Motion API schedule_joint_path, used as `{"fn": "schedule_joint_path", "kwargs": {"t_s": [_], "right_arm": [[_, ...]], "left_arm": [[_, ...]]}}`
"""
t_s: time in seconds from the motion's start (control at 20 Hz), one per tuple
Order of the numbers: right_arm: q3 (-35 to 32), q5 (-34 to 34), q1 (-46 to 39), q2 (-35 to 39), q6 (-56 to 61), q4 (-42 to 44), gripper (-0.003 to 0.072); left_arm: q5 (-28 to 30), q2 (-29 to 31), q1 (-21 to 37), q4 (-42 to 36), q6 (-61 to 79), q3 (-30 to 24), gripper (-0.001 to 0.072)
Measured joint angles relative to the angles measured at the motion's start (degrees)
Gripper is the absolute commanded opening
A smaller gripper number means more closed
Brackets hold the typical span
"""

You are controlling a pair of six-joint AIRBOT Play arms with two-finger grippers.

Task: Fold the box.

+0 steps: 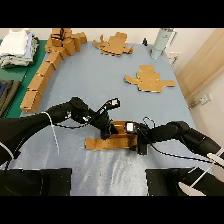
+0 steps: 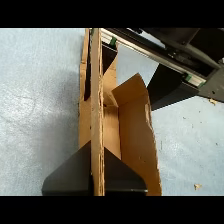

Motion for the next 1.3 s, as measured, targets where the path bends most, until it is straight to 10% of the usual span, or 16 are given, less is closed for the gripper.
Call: {"fn": "schedule_joint_path", "kwargs": {"t_s": [1.3], "right_arm": [[0.00, 3.52, 0.79, -4.57, 0.00, -1.07, 0.0502]], "left_arm": [[-0.07, -0.02, 0.00, 0.02, 0.00, 0.00, 0.0012]]}}
